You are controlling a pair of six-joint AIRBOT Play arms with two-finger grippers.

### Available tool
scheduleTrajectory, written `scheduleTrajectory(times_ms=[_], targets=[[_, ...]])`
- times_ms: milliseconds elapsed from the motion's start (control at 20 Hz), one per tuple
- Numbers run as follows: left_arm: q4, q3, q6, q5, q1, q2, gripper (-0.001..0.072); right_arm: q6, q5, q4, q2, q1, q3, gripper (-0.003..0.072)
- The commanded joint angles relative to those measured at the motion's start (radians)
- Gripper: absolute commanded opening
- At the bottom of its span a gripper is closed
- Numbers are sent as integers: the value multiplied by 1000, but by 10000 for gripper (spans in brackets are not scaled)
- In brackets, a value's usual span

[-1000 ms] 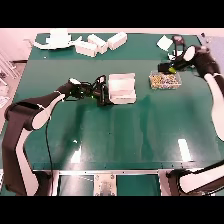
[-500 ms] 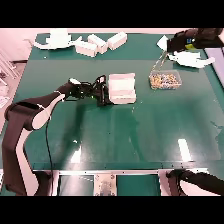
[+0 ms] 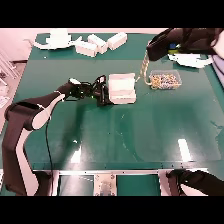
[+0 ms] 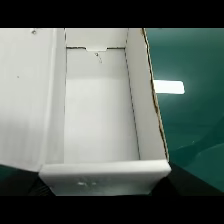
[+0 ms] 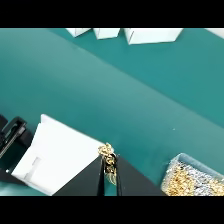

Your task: Fold the box and place the chain.

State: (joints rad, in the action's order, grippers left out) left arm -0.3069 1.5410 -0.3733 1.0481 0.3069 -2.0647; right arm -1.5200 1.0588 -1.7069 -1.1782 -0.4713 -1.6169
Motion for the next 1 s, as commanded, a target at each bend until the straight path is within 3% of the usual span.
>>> scheduleTrajectory(times_ms=[0, 250, 450, 600, 950], targets=[[0, 0, 0, 0, -1, 0, 466, -43, -64, 11, -10, -20, 76, 10], [0, 1, 0, 0, -1, 0, 466, -48, -258, 110, -11, -19, 217, 10], [0, 1, 0, 0, -1, 0, 466, -77, -282, 130, -11, -19, 301, 10], [0, 0, 0, 0, -1, 0, 466, -77, -379, 145, -36, -19, 375, 10], [0, 1, 0, 0, -1, 0, 466, -77, -397, 249, -190, -19, 387, 12]])
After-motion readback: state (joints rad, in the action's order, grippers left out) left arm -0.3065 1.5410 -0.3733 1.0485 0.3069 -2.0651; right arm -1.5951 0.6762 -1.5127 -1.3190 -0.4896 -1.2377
